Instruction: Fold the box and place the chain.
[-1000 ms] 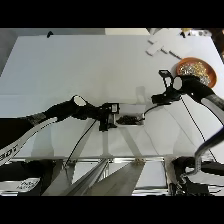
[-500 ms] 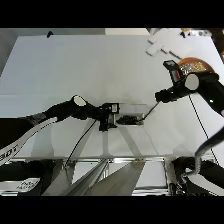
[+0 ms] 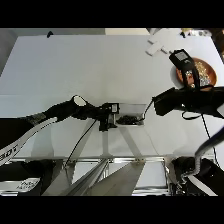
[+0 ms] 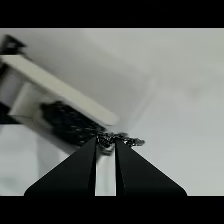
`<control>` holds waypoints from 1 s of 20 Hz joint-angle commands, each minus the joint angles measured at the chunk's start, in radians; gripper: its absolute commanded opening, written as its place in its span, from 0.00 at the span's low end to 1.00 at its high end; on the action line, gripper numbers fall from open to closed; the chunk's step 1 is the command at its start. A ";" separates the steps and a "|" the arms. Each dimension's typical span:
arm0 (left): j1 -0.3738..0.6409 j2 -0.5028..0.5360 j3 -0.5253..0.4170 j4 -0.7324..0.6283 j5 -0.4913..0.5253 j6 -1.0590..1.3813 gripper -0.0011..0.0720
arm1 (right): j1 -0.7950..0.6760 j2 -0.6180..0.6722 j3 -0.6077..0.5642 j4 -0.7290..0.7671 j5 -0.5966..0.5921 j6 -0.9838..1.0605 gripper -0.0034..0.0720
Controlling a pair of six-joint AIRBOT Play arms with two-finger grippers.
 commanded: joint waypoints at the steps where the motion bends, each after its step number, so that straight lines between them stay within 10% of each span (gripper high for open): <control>1: 0.000 0.001 0.000 0.000 0.000 0.000 0.47 | 0.067 0.080 0.001 0.090 -0.031 -0.006 0.07; 20: 0.000 0.001 0.000 0.000 0.000 0.000 0.47 | 0.117 -0.243 -0.002 0.261 -0.156 -0.215 0.07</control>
